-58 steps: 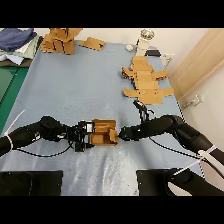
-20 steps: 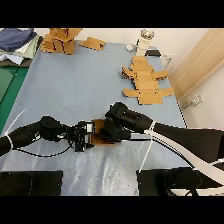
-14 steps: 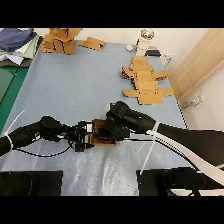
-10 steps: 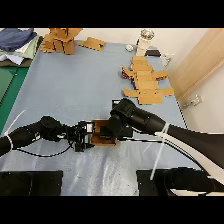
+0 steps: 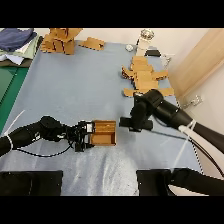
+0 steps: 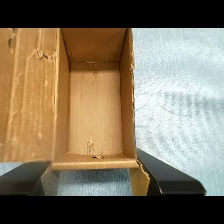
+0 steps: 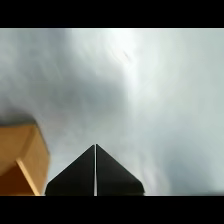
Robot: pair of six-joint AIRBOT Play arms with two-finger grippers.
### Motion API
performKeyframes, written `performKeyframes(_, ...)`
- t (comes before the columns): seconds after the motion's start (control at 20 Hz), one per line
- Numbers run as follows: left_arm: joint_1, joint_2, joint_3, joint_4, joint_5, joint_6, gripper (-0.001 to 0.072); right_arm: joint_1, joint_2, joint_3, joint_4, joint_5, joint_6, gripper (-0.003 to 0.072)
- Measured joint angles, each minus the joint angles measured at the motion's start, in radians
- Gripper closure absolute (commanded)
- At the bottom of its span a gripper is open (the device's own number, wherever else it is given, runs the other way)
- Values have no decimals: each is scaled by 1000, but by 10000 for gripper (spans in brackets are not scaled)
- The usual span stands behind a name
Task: Fold the box.
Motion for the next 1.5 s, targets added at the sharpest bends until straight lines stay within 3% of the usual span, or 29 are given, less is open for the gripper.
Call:
performKeyframes(0.1,0,0,0,0,0,0,231,-142,-55,-14,256,146,-275,685)
performKeyframes(0.2,0,0,0,0,0,0,231,-250,-122,-21,602,230,-603,686)
performKeyframes(0.35,0,0,0,0,0,0,231,-319,-200,-32,981,232,-1045,687)
performKeyframes(0.5,0,0,0,0,0,0,231,-303,-211,-75,1148,180,-1278,687)
performKeyframes(0.85,0,0,0,0,0,0,231,-232,-67,-291,1291,146,-1575,685)
performKeyframes(1.05,0,0,0,0,0,0,231,-164,66,-383,1312,245,-1653,685)
performKeyframes(1.5,0,0,0,0,0,0,231,32,171,-426,1023,481,-1582,684)
